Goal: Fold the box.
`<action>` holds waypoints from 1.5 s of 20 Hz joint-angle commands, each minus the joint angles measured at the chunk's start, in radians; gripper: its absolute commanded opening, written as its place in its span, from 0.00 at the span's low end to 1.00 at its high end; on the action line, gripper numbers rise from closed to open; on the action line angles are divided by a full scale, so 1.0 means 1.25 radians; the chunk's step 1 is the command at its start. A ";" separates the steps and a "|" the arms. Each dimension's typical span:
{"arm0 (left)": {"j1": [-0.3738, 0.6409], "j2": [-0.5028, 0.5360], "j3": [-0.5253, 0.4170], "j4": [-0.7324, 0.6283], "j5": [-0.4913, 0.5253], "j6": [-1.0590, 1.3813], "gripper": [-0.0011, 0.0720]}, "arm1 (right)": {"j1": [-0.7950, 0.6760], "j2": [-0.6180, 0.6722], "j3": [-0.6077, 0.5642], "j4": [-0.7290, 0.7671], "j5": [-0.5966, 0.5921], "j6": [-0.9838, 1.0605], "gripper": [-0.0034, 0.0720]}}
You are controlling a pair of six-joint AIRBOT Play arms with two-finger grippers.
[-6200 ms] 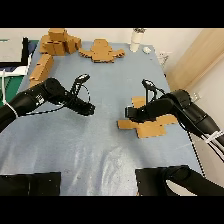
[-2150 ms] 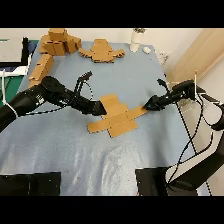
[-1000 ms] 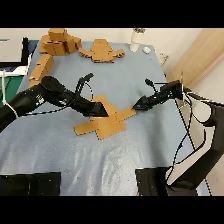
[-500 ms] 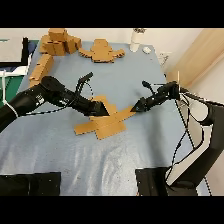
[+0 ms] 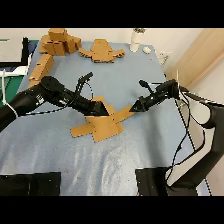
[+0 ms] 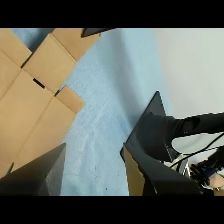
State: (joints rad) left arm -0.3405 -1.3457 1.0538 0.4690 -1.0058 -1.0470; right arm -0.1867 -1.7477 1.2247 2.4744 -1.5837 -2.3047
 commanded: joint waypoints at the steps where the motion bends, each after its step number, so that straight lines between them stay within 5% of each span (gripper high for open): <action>1: 0.001 -0.001 0.000 0.002 0.002 0.002 0.79 | 0.002 0.102 -0.088 0.002 0.084 0.058 0.04; 10: 0.001 -0.001 0.000 0.002 -0.031 0.005 0.79 | 0.002 0.387 -0.459 -0.008 0.285 0.094 0.05; 11: 0.001 -0.001 0.000 0.002 -0.036 0.006 0.79 | 0.002 0.392 -0.470 -0.009 0.282 0.094 0.10; 13: 0.001 -0.001 0.000 0.002 -0.036 0.006 0.79 | 0.002 0.391 -0.471 -0.009 0.287 0.103 0.45; 30: 0.001 -0.001 0.000 0.002 -0.034 0.006 0.79 | 0.106 0.282 -0.428 0.022 0.320 -0.090 0.43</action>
State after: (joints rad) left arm -0.3386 -1.3457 1.0538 0.4713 -1.0481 -1.0393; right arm -0.0971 -1.3727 0.6701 2.4928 -1.1797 -2.3905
